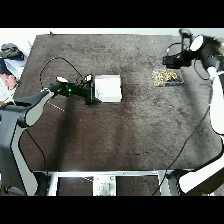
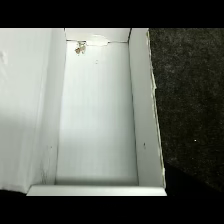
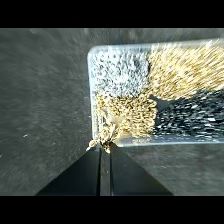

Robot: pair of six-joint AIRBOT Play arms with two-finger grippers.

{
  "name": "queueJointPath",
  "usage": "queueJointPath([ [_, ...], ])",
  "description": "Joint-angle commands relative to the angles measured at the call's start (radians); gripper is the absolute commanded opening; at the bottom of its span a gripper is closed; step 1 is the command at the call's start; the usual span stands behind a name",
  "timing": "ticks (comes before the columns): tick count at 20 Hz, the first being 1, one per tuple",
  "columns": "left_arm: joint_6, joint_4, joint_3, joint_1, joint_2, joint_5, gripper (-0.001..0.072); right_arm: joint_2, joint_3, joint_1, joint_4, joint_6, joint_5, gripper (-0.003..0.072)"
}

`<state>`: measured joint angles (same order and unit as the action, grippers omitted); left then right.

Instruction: Fold the box and place the chain.

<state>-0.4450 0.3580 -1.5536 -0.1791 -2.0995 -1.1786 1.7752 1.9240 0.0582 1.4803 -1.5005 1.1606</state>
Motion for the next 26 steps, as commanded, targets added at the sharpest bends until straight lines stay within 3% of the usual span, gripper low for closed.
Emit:
queueJointPath([
  [1, 0.0, 0.0, -0.001, 0.0, 0.0, 0.0, 0.0478, -0.135, 0.001, -0.005, -0.004, 0.051, 0.007, 0.0012],
  [6, 0.0, 0.0, -0.001, 0.0, 0.0, 0.0, 0.0477, -0.306, 0.001, -0.029, -0.004, 0.106, -0.05, 0.0012],
  [10, 0.0, 0.0, 0.0, 0.0, 0.0, 0.0, 0.0477, -0.387, 0.001, -0.073, -0.005, 0.148, 0.034, 0.0012],
  [16, 0.0, 0.0, -0.001, 0.0, 0.0, 0.0, 0.0478, -0.41, 0.001, -0.158, -0.102, 0.232, 0.219, 0.0012],
  [19, 0.0, 0.0, 0.0, 0.0, 0.0, 0.0, 0.0478, -0.409, -0.002, -0.199, -0.151, 0.233, 0.257, 0.0011],
  [23, 0.0, 0.0, 0.0, 0.0, 0.0, 0.0, 0.0478, -0.409, -0.086, -0.251, -0.167, 0.233, 0.303, 0.0011],
  [26, 0.0, 0.0, -0.001, 0.0, 0.0, 0.0, 0.0477, -0.41, -0.148, -0.254, -0.31, 0.247, 0.383, 0.0012],
])
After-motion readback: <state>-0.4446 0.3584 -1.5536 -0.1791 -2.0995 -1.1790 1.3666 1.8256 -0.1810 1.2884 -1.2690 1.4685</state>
